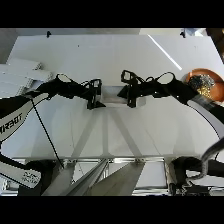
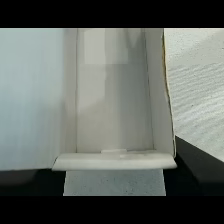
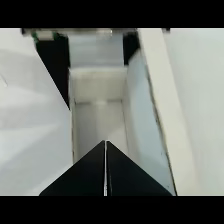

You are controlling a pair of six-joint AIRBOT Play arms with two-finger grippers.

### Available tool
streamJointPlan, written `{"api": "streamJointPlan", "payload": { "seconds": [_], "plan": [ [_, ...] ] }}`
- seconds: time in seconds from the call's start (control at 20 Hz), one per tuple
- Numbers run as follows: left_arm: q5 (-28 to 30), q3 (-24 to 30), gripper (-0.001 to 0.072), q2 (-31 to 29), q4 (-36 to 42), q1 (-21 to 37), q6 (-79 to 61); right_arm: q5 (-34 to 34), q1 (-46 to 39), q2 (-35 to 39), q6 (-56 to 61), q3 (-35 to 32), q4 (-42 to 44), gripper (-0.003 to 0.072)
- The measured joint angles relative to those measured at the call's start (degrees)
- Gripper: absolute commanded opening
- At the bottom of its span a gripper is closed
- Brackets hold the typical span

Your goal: Fold the box and place the chain.

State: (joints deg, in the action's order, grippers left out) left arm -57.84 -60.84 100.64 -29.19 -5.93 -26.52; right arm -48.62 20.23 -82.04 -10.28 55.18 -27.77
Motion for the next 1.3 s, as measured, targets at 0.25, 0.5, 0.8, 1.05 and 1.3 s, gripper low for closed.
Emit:
{"api": "streamJointPlan", "payload": {
  "seconds": [0.25,0.5,0.8,1.05,1.3],
  "plan": [
    [0.0,0.0,0.0088,0.0,0.0,0.0,0.0,-2.3,-2.6,8.7,10.6,0.0,-6.6,0.0013],
    [0.0,0.0,0.0088,0.0,0.0,0.0,0.0,-3.6,-12.6,12.9,33.9,0.0,-19.7,0.0013],
    [0.0,0.0,0.0088,0.0,0.0,0.0,0.0,-6.3,-19.7,8.3,52.9,-1.5,-29.3,0.0009],
    [0.0,0.0,0.0088,0.0,0.0,0.0,0.0,-7.5,-17.5,-1.4,57.5,-2.0,-26.9,0.0009],
    [0.0,0.0,0.0088,0.0,0.0,0.0,0.0,-8.0,-14.0,-7.0,56.8,-2.0,-20.6,0.001]
  ]
}}
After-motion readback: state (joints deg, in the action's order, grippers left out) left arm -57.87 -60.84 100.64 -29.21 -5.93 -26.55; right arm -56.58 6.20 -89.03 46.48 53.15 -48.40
